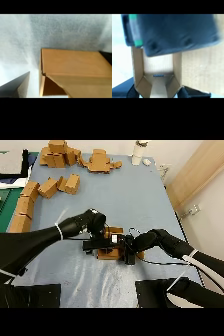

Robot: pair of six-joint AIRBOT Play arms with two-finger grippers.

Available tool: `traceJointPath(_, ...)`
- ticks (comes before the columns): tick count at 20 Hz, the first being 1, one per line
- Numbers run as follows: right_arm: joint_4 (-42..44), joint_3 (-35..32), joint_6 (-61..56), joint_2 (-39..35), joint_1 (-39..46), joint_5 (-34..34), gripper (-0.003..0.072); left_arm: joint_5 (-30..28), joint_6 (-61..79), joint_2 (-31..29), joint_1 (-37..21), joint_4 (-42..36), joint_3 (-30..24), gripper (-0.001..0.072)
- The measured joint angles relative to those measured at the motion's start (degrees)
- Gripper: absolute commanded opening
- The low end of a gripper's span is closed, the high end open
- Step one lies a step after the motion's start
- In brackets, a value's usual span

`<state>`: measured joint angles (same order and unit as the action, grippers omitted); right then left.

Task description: Fold the box.

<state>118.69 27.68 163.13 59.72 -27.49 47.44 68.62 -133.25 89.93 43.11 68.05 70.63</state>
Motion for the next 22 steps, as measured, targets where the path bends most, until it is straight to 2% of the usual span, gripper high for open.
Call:
traceJointPath(4,0.0,0.0,-0.02,0.0,0.0,0.0,0.0536,3.93,8.37,0.0,-6.86,-10.54,0.0,0.0655)
traceJointPath(11,0.0,0.0,-0.04,0.0,0.0,0.0,0.0536,12.5,25.11,0.0,-20.63,-22.64,0.0,0.0638)
traceJointPath(12,0.0,0.0,-0.02,0.0,0.0,0.0,0.0536,13.99,27.74,0.0,-22.67,-23.52,0.0,0.0381)
traceJointPath(13,0.0,0.0,-0.02,0.02,0.0,0.0,0.0536,15.63,30.56,0.0,-24.7,-23.89,0.0,0.0048)
traceJointPath(14,0.0,0.0,-0.04,0.0,0.0,0.02,0.0536,17.51,34.12,0.0,-26.88,-24.39,0.0,0.0015)
traceJointPath(18,0.0,0.0,-0.04,0.0,0.0,0.02,0.0536,23.04,54.16,-0.17,-33.81,-25.14,-0.09,0.0013)
traceJointPath(22,0.0,0.0,-0.04,0.02,0.0,0.02,0.0536,23.8,74.31,-2.16,-34.67,-25.53,-1.22,0.0012)
